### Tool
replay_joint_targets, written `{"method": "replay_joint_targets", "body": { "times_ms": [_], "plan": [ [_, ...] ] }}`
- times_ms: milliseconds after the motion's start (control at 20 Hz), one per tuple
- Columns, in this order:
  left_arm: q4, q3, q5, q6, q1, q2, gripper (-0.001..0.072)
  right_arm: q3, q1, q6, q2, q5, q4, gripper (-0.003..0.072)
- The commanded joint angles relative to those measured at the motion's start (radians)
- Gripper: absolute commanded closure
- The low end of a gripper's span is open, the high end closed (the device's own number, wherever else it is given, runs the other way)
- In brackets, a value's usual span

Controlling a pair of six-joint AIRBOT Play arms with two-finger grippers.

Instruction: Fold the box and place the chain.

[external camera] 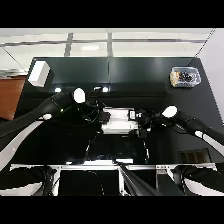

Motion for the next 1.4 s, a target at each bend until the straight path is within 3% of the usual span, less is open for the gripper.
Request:
{"method": "replay_joint_targets", "body": {
  "times_ms": [0,450,700,950,1000,1050,1150,1350],
  "plan": [
    [0.149,0.002,0.025,-0.106,-0.059,-0.003,0.0358,0.001,0.001,0.001,0.000,0.000,0.000,0.0456],
    [0.379,0.085,-0.045,-0.413,-0.176,-0.051,0.0358,0.001,0.001,0.001,0.000,0.000,0.000,0.0456],
    [0.372,0.149,-0.126,-0.455,-0.190,-0.100,0.0358,0.001,0.001,0.001,0.000,0.000,0.000,0.0456],
    [0.335,0.148,-0.110,-0.510,-0.190,-0.105,0.0358,0.001,0.000,0.001,0.000,0.000,0.000,0.0456],
    [0.333,0.148,-0.111,-0.510,-0.190,-0.105,0.0376,0.001,0.001,0.001,0.000,0.000,0.000,0.0456],
    [0.331,0.148,-0.114,-0.510,-0.190,-0.105,0.0518,0.000,0.001,0.001,0.000,0.000,0.000,0.0456],
    [0.332,0.148,-0.114,-0.510,-0.194,-0.105,0.0676,0.001,0.000,0.001,0.000,0.000,0.000,0.0456],
    [0.332,0.149,-0.113,-0.510,-0.201,-0.105,0.0683,0.000,0.000,0.001,0.000,0.000,0.000,0.0456]
  ]
}}
